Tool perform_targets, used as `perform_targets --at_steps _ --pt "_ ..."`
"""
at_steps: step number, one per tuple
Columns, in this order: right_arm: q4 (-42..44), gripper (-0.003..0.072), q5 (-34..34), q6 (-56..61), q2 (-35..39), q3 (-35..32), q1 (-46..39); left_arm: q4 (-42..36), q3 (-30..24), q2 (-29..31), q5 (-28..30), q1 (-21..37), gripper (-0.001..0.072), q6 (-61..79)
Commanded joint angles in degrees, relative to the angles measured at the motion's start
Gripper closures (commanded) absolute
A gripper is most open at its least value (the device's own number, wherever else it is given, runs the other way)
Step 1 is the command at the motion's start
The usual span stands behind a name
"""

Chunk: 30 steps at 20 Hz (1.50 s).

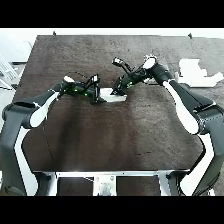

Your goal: Fold the box and place the chain.

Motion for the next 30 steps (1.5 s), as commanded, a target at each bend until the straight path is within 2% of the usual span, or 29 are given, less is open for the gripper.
perform_targets --at_steps 1,4,15,23,30 --pt "1.5 0.0172 0.5 -0.1 0.0 -1.2 0.0 -0.1 0.0 0.0 0.2 0.0 0.0239 -0.1" --pt "1.6 0.0172 0.4 -1.5 0.0 -2.9 -0.5 -0.1 0.0 0.0 0.2 0.0 0.0239 -0.1" --pt "7.2 0.0173 0.0 -3.3 0.0 -2.5 -3.7 -0.1 0.0 0.0 0.2 0.0 0.0239 -0.1" --pt "8.2 0.0172 0.2 -3.3 0.1 -2.0 -5.2 -0.1 0.0 0.0 0.2 0.0 0.0239 -0.1" --pt "3.9 0.0173 -0.1 -3.5 0.0 -3.1 -4.0 -0.1 0.0 0.0 0.2 0.0 0.0239 -0.1"
